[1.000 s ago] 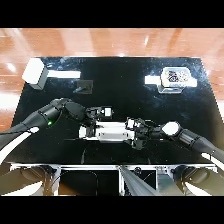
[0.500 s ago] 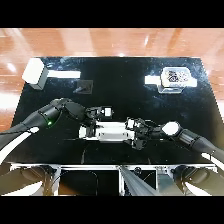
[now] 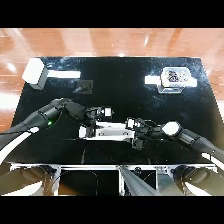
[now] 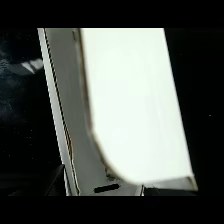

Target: Fold the box and place the chain.

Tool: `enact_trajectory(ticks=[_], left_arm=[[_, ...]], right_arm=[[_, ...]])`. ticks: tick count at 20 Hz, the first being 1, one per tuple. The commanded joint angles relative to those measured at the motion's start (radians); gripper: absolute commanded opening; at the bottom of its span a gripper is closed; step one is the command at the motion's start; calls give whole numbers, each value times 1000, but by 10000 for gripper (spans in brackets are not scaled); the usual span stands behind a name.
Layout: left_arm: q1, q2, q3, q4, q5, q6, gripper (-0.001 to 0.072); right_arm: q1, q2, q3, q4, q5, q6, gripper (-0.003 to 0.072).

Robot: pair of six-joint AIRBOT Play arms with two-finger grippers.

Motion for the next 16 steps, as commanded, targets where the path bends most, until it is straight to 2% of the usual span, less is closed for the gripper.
enact_trajectory(ticks=[1, 6, 7, 8, 16], left_arm=[[0, 1, 0, -1, -1, 0, 22], [0, 1, 0, -1, -1, 0, 22], [0, 1, 0, -1, -1, 0, 22], [0, 1, 0, -1, -1, 0, 22], [0, 1, 0, -1, -1, 0, 23]], right_arm=[[0, 0, 1, 0, 0, 0, 513], [0, 0, 1, 0, -2, 0, 514], [0, 0, 1, 0, -2, 0, 541], [0, 0, 1, 0, -2, 0, 600], [0, 0, 1, 0, -2, 0, 603]])
